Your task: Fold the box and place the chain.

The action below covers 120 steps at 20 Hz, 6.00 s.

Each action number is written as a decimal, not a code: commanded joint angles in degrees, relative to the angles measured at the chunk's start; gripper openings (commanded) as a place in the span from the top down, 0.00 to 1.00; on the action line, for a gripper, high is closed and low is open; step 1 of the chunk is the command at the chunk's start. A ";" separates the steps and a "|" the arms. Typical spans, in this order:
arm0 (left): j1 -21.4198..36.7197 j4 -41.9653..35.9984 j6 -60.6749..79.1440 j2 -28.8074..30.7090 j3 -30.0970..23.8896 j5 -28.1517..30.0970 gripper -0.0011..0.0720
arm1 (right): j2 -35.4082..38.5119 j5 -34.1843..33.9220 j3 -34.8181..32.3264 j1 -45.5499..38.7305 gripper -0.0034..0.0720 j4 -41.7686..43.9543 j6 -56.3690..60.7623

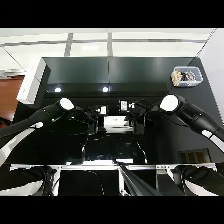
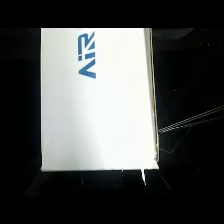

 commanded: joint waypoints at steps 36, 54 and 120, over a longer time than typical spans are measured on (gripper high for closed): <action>0.00 0.02 0.00 0.00 0.04 0.04 0.51 | 4.79 15.04 -9.92 -12.61 0.92 24.13 31.71; 0.00 0.02 -0.02 0.00 0.04 0.04 0.51 | -4.72 -5.90 -12.15 -5.66 0.92 25.94 38.71; -9.11 9.40 -23.89 -12.31 24.50 -10.14 0.02 | 15.02 17.31 -5.44 -38.29 0.92 7.54 44.15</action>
